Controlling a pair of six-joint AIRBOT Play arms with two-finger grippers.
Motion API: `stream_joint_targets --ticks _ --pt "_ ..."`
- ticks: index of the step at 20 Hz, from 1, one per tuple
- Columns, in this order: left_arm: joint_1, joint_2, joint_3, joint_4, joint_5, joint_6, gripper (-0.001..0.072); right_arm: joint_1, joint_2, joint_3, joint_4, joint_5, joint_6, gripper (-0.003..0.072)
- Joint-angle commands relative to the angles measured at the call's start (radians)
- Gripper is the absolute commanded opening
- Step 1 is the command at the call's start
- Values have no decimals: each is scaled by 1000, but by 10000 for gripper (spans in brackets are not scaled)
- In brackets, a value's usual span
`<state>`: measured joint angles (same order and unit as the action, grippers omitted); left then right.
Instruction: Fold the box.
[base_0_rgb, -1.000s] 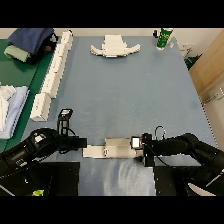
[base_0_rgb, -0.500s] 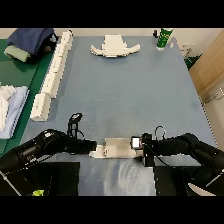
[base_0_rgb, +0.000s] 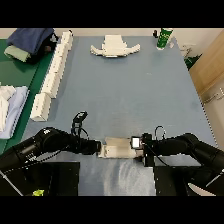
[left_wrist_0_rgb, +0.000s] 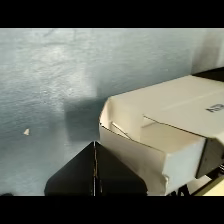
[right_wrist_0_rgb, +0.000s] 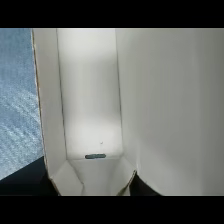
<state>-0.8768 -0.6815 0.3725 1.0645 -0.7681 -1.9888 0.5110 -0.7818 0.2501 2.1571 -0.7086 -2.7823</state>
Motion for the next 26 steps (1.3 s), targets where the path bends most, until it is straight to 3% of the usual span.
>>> stream_joint_targets --ticks 1,8,9,10,11,13,21,26 --pt "-1 0 22 -21 2 55 15 0 0 0 0 0 0 428" --pt "-2 0 27 -26 1 157 19 0 0 0 0 0 0 427" --pt "-2 0 27 -35 2 158 147 0 0 0 0 0 0 427" --pt "-2 0 27 -41 2 157 422 0 0 0 0 0 0 427" --pt "-1 0 27 -44 2 156 488 0 0 0 0 0 0 427" --pt "-1 0 27 -47 2 156 404 0 0 0 0 0 0 427" --pt "-3 -4 34 -121 51 160 404 0 0 0 0 0 0 428" --pt "-4 -77 82 -120 43 137 403 0 0 0 0 0 0 428"
